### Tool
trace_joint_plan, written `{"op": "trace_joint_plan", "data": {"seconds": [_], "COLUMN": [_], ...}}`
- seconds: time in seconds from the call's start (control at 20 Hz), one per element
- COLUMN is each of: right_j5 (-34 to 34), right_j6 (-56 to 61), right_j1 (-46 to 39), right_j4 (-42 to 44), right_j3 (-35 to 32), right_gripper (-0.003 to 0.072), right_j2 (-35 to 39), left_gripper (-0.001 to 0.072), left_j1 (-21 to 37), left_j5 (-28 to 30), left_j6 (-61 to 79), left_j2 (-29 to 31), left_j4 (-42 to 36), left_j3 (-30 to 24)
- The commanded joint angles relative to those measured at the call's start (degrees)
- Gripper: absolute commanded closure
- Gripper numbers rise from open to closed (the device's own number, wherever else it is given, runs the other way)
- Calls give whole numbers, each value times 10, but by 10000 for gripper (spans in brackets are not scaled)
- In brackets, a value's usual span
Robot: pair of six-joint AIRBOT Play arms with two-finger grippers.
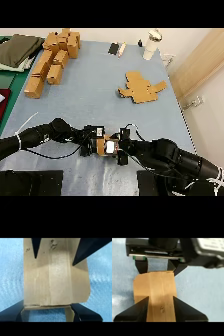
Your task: Fold the box.
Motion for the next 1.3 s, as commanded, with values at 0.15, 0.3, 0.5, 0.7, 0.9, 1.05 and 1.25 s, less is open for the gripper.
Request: {"op": "trace_joint_plan", "data": {"seconds": [0.15, 0.3, 0.5, 0.7, 0.9, 1.05, 1.25], "right_j5": [4, 2, 5, -6, -21, -39, -44], "right_j6": [1, -5, 4, 7, 7, 7, 7], "right_j1": [46, 49, 49, 49, 54, 56, 56], "right_j4": [-40, -54, -122, -145, -143, -143, -145], "right_j3": [-4, -4, -1, 13, 26, 43, 55], "right_gripper": [233, 225, 230, 400, 507, 526, 527], "right_j2": [3, -14, -37, -37, -37, -37, -28], "left_gripper": [243, 243, 243, 243, 243, 243, 243], "left_j1": [0, 0, 0, 0, 0, 0, 0], "left_j5": [0, 0, 0, 0, 0, 0, 0], "left_j6": [0, 0, 0, 0, 0, 0, 0], "left_j2": [0, 0, 0, 0, 0, 0, 0], "left_j4": [0, 0, 0, 0, 0, 0, 0], "left_j3": [0, 0, 0, 0, 0, 0, 0]}}
